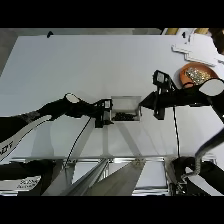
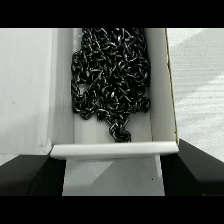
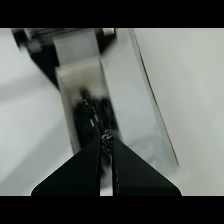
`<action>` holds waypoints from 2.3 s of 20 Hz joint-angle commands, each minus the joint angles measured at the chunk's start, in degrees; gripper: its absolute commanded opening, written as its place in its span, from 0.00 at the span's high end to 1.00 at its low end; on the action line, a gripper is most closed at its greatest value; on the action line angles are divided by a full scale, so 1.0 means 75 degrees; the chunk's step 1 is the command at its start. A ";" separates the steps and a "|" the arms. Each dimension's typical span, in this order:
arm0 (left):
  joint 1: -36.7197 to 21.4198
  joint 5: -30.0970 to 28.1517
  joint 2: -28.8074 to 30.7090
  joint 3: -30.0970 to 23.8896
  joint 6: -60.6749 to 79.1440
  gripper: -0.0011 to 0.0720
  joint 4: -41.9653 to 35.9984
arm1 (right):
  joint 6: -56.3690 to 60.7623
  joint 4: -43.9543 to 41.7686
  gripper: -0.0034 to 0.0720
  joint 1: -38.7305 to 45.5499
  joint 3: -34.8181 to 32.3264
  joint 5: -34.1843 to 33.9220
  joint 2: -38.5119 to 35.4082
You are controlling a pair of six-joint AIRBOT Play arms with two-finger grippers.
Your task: Fold the box and place the chain.
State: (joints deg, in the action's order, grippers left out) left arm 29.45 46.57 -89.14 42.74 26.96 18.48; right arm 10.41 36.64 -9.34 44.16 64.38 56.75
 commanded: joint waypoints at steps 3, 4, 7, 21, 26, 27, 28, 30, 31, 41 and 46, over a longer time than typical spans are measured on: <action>0.0006 -0.0003 0.0006 0.0000 0.0003 0.97 0.0000 | 0.0245 -0.1023 0.93 -0.1227 0.0006 -0.1215 -0.0050; 0.0006 -0.0003 0.0006 0.0000 0.0003 0.97 0.0000 | 0.0289 -0.0924 0.93 -0.1457 0.0006 -0.1687 0.0020; 0.0006 -0.0003 0.0006 0.0000 0.0003 0.97 0.0000 | 0.0647 -0.0595 0.93 -0.1851 0.0006 -0.2521 0.0353; 0.0006 -0.0003 0.0006 0.0000 0.0003 0.97 0.0000 | 0.1483 0.1096 0.93 -0.0775 0.2600 -0.0583 0.1349; 0.0006 -0.0003 0.0006 0.0000 0.0003 0.97 0.0000 | 0.2028 0.1877 0.93 -0.0609 0.2734 -0.0303 0.2821; 0.0006 -0.0003 0.0006 0.0000 0.0003 0.97 0.0000 | 0.2028 0.1926 0.93 -0.0717 0.2731 -0.0286 0.3025; 0.0006 -0.0003 0.0006 0.0000 0.0003 0.97 0.0000 | 0.2028 0.1912 0.93 -0.0813 0.2728 -0.0286 0.3203; 0.0006 -0.0003 0.0006 0.0000 0.0003 0.97 0.0000 | 0.2022 0.1915 0.93 -0.1011 0.2728 -0.0242 0.3357; 0.0006 -0.0003 0.0006 0.0000 0.0003 0.97 0.0000 | 0.1996 0.1915 0.92 -0.1107 0.2728 -0.0195 0.3354; 0.0006 -0.0003 0.0006 0.0000 0.0003 0.97 0.0000 | 0.1941 0.1976 0.50 -0.1795 0.1416 -0.0210 0.2008; 0.0006 -0.0003 0.0006 0.0000 0.0003 0.97 0.0000 | 0.1769 0.2159 0.50 -0.2273 0.0915 -0.0332 0.1792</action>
State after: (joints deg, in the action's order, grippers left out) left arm 29.45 46.57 -89.14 42.76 26.98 18.48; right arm 24.84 51.99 -24.36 53.15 62.92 71.37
